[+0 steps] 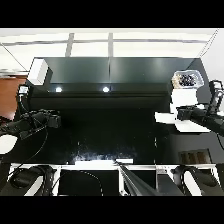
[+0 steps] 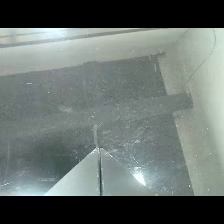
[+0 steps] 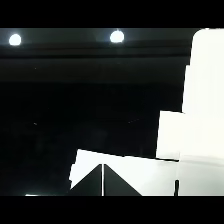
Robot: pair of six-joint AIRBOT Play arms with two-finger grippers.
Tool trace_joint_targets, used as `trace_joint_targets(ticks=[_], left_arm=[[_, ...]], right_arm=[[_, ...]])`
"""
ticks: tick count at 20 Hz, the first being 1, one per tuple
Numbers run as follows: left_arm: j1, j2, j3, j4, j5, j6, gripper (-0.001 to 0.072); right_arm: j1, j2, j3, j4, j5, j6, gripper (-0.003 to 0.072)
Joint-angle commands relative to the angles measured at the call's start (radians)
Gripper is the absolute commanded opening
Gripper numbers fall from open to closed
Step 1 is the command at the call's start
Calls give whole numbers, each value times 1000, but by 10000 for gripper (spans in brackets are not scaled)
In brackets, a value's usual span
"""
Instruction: Fold the box and place the chain.
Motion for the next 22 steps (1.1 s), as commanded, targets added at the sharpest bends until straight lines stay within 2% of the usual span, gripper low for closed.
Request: trace_joint_targets(ticks=[1, 11, 15, 18, 19, 21, 22], left_arm=[[-1, 1, 0, 0, 0, 0, 26], [-1, 1, 0, 0, 0, 0, 26], [-1, 0, 0, 0, 5, 0, 26], [-1, 0, 0, -3, 89, 0, 26], [-1, 0, 0, -5, 121, 0, 26], [-3, 0, 0, -46, 171, 0, 26], [-3, -2, 0, -55, 194, 0, 29]], right_arm=[[1, 1, -1, 0, 0, 0, 14], [1, 1, -1, 2, -1, 1, 14], [1, 1, -1, 46, -3, 1, 14], [1, 1, -1, 78, -15, 0, 15], [1, 0, -1, 79, -41, 2, 48], [1, 0, -1, 79, -68, 20, 720], [1, 0, -1, 78, -90, 37, 720]])
